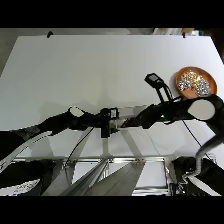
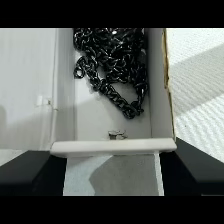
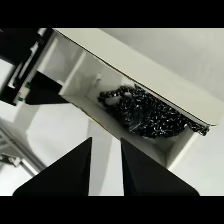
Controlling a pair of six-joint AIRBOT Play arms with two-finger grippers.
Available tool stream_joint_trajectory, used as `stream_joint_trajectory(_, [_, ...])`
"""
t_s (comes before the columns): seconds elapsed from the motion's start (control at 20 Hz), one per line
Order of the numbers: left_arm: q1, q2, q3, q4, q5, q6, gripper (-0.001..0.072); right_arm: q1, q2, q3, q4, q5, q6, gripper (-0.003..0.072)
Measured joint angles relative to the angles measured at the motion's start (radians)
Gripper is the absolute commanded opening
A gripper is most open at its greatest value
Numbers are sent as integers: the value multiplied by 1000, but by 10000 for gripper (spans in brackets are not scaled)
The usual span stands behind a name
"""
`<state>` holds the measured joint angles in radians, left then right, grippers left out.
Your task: Fold the box and place the chain.
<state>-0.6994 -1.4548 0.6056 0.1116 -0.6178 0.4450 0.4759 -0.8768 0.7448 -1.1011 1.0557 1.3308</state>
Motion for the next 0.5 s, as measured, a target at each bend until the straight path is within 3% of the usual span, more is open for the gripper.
stream_joint_trajectory(0.4, [0,0,0,0,0,0,370,-28,-56,58,-82,49,-76,218])
stream_joint_trajectory(0.5, [0,0,0,0,0,0,370,-82,-58,95,-110,84,-100,108])
